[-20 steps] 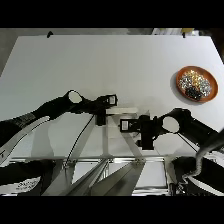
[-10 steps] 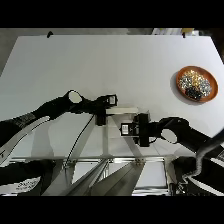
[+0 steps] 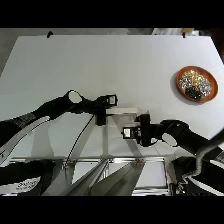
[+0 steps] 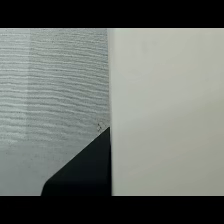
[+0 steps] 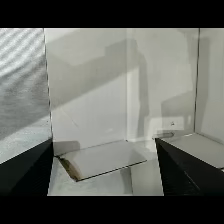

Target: Fold the box and place the chain.

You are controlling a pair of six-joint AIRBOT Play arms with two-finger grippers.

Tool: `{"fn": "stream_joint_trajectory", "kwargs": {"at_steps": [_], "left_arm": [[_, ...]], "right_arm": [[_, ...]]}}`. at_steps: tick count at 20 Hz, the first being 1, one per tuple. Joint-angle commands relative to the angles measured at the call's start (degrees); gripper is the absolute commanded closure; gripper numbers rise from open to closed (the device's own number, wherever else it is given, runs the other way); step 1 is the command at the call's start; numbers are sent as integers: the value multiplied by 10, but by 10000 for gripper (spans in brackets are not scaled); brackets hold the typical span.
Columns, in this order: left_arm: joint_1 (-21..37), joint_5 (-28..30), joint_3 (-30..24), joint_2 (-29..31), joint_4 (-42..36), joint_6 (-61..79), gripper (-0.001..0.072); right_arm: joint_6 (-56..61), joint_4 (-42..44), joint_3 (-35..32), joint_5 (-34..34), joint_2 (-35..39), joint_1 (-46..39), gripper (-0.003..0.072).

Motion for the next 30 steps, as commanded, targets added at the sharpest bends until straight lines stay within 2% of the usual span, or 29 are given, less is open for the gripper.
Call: {"fn": "stream_joint_trajectory", "kwargs": {"at_steps": [1, 5, 13, 20, 25, 30], "left_arm": [[0, 0, 0, 0, 0, 0, 698], [0, 0, 0, 0, 0, 0, 698], [-1, 0, 0, 0, 0, 0, 698], [-1, 0, 0, 0, 0, 0, 698], [-1, 0, 0, 0, 0, 0, 698], [-1, 0, 0, 0, 0, 0, 698]], "right_arm": [[1, -24, -2, -36, 21, 0, 6], [0, -11, -2, -37, 62, -8, 8], [-19, 111, -1, -32, 62, -89, 7], [-184, 231, -1, -17, 59, -148, 7], [-276, 327, -1, -12, 17, -186, 7], [-454, 439, 1, 18, -33, -224, 7]]}}
